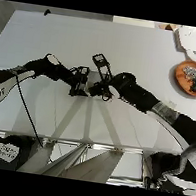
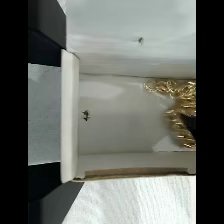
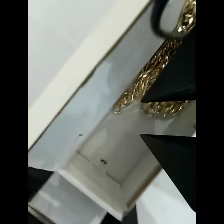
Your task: Fold the box and place the chain.
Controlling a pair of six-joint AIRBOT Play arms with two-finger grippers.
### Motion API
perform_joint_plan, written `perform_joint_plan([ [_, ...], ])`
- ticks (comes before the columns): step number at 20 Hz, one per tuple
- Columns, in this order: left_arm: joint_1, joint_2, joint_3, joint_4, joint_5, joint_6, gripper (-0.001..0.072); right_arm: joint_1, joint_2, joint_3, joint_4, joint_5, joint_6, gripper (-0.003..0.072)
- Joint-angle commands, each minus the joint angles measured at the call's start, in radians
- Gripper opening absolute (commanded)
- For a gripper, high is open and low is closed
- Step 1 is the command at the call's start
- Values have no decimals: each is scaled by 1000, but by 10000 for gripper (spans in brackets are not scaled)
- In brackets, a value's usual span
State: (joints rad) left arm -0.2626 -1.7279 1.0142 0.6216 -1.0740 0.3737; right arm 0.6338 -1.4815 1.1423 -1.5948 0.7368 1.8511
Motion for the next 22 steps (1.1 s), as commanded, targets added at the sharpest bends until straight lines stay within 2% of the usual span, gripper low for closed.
perform_joint_plan([
  [1,0,0,0,0,0,0,225,-15,79,1,26,57,-72,262],
  [2,0,0,0,0,0,0,225,-32,116,1,29,80,-85,362],
  [3,0,0,0,0,0,0,225,-54,149,1,30,105,-104,407],
  [8,0,0,0,0,0,0,225,-243,278,-1,30,277,-304,407],
  [11,0,0,0,0,0,0,225,-391,286,-43,105,281,-481,407],
  [13,0,0,0,0,0,0,225,-483,286,-107,235,249,-713,407],
  [16,0,0,0,0,0,0,225,-574,264,-202,438,171,-1165,410],
  [17,0,0,0,0,0,0,225,-587,236,-213,488,168,-1304,438],
  [19,0,0,0,0,0,0,225,-590,161,-214,549,167,-1529,559],
  [22,0,0,0,0,0,0,225,-589,50,-214,682,166,-1848,599],
])
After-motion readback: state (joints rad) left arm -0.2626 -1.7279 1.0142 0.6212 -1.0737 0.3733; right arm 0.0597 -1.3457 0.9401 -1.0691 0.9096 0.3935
